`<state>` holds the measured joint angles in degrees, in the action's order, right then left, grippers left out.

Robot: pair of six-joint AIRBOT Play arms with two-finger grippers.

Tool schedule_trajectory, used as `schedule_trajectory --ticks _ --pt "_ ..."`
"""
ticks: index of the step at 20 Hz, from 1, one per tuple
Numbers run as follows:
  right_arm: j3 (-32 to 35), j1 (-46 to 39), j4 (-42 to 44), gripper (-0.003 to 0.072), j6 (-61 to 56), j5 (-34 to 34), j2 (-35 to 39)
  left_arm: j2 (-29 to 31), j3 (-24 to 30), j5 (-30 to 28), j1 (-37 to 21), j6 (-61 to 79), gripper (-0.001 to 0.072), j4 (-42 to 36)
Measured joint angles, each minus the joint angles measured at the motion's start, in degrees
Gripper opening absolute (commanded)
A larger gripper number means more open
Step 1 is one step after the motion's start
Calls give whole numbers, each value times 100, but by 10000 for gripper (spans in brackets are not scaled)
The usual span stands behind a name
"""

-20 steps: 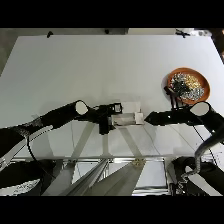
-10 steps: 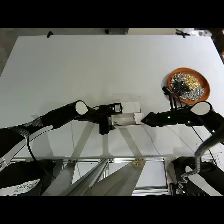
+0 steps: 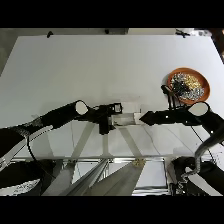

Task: Fold the box and place the chain.

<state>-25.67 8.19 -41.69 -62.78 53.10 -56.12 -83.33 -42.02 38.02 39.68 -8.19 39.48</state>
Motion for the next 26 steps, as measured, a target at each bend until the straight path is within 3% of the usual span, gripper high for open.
schedule_trajectory --ticks 6,10,15,26 --pt "-4 557 -162 416 -315 -581 0 0 0 0 0 0 135 0" --pt "-101 874 -750 416 -868 -839 -4 0 0 -2 0 0 135 0" --pt "-361 1241 -1740 416 -1860 -975 -140 0 0 0 0 0 135 2" --pt "-492 1534 -2243 410 -2699 -1062 -483 0 0 0 0 2 135 2"
